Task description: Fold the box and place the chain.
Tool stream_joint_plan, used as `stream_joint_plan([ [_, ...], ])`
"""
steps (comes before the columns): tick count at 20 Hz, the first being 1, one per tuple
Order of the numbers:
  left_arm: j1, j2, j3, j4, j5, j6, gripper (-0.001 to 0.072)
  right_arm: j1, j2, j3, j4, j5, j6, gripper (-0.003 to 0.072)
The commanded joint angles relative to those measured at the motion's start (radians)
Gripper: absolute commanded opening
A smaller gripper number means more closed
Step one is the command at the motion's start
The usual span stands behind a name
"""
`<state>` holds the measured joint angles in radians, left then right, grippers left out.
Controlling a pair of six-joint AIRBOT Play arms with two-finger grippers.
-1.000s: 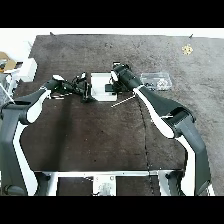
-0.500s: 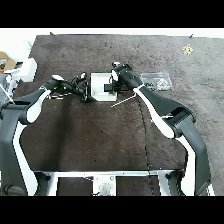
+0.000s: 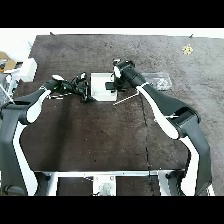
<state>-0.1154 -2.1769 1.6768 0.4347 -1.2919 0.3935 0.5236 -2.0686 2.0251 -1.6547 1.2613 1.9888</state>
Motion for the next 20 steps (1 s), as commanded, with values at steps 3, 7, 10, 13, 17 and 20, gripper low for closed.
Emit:
stream_joint_plan([
  [3, 0.0, 0.0, 0.0, -0.001, 0.001, 0.0, 0.0454, -0.057, 0.156, 0.002, 0.002, 0.008, -0.203, 0.0325],
  [7, 0.0, 0.0, 0.0, -0.001, 0.001, 0.0, 0.0453, -0.158, 0.275, 0.002, -0.075, -0.005, -0.285, 0.0323],
  [10, 0.0, 0.0, 0.0, -0.001, 0.001, 0.0, 0.0453, -0.293, 0.266, -0.023, -0.061, -0.003, -0.345, 0.0231],
  [13, 0.0, 0.0, 0.0, -0.001, 0.001, 0.0, 0.0453, -0.425, 0.231, -0.087, 0.042, -0.004, -0.368, 0.0186],
  [17, 0.0, 0.0, 0.0, -0.001, 0.001, -0.001, 0.0453, -0.5, 0.152, -0.116, 0.203, 0.0, -0.45, 0.0186],
  [20, 0.0, 0.0, 0.0, -0.001, 0.002, 0.0, 0.0453, -0.483, 0.114, -0.116, 0.213, -0.005, -0.457, 0.0187],
])
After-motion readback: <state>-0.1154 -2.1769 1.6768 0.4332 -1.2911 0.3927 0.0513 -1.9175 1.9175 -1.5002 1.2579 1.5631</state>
